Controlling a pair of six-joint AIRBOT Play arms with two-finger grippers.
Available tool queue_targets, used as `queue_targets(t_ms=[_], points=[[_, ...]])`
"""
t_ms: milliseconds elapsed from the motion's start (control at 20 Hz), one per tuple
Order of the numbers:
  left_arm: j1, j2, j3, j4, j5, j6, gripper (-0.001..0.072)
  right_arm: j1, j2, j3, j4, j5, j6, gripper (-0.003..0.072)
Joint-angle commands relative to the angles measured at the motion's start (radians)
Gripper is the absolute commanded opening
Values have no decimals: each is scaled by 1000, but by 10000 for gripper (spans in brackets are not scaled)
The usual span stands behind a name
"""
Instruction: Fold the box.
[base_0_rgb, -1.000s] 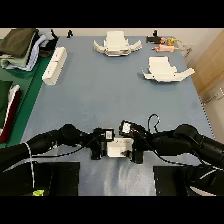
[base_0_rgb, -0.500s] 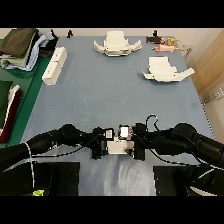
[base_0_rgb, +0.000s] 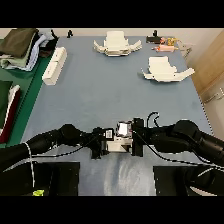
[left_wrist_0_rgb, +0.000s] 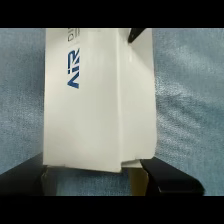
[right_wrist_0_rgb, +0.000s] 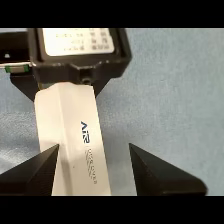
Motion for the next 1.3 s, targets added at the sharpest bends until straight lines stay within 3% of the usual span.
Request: queue_targets(t_ms=[0,50,150,550,1000,1050,1150,1250], points=[[0,0,0,1,-2,1,472,1,-1,5,-49,1,-2,647],[0,0,0,1,-2,1,472,1,-1,5,-62,1,-2,644],[0,0,0,1,-2,1,472,0,-1,5,-69,2,-2,447],[0,0,0,1,-2,1,472,1,-1,5,-64,-31,-2,444],[0,0,0,1,-2,1,472,2,-1,4,42,-73,-2,443],[0,0,0,1,-2,1,472,2,-2,4,42,-75,-2,431],[0,0,0,1,-2,1,472,2,-16,4,42,-75,-2,332],[0,0,0,1,-2,1,472,8,-43,4,43,-75,-2,332]])
